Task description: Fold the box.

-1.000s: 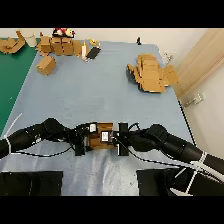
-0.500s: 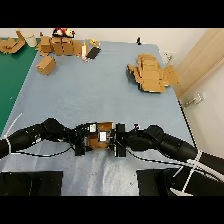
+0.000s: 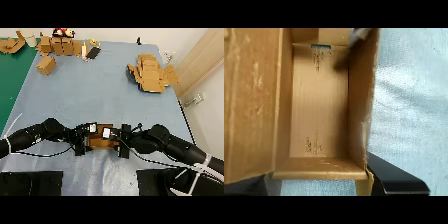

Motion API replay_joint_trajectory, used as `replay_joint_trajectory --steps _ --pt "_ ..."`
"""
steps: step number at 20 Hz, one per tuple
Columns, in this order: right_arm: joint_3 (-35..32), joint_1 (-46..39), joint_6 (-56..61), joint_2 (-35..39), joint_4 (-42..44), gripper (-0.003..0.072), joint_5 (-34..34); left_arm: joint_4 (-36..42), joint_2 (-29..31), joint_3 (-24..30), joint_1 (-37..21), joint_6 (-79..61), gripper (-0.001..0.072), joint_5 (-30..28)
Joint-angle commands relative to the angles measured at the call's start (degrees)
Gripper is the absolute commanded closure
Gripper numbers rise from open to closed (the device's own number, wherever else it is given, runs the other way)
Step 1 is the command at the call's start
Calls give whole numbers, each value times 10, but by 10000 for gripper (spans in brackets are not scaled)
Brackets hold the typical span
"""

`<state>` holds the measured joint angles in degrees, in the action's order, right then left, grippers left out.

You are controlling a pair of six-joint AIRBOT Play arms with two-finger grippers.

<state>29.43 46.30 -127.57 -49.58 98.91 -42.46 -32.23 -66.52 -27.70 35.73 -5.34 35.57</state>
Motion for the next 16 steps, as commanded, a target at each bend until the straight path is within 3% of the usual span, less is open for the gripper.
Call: replay_joint_trajectory --steps 1,3,6,10,14,15,16 --pt "1 -11 244 56 -153 259 -66 -1 0 0 0 -2 181 0" --pt "1 -35 380 83 -242 423 -122 -1 0 0 0 -2 182 0" --pt "-1 -104 499 117 -268 595 -179 -1 0 0 0 -2 182 0" --pt "-21 -210 528 97 -151 604 -167 -1 0 0 0 -2 182 0" --pt "-55 -222 477 40 -28 610 -107 -1 0 0 0 -2 182 0" --pt "-56 -222 459 27 4 683 -96 -1 0 0 0 -2 181 0" --pt "-56 -222 439 14 42 683 -85 -1 0 0 0 -2 182 0"
